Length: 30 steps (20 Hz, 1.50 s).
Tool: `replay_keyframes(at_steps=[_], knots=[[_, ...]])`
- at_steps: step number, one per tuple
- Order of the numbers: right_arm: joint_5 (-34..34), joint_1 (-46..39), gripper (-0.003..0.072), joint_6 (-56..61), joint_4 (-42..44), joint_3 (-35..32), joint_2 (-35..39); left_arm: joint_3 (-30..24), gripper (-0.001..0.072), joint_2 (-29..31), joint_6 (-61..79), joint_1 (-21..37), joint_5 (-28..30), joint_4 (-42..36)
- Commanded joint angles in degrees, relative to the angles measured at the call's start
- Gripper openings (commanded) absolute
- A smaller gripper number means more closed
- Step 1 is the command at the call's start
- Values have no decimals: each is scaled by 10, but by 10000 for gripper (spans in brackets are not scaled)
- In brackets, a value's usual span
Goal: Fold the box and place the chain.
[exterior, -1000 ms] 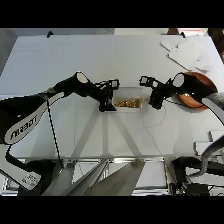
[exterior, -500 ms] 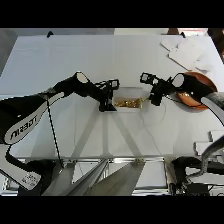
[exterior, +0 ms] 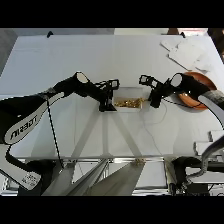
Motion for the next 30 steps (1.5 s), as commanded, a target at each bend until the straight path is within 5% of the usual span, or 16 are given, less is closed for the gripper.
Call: replay_keyframes(at_steps=[1,14,23,30], knots=[[3,0,16,44,-1,0,20,0,335,0,0,0,0,0],[46,81,16,78,166,0,236,0,335,0,0,0,0,0],[-95,196,14,78,242,0,236,0,335,0,0,0,0,0],[-103,196,16,172,150,0,165,0,335,0,0,0,0,0]])
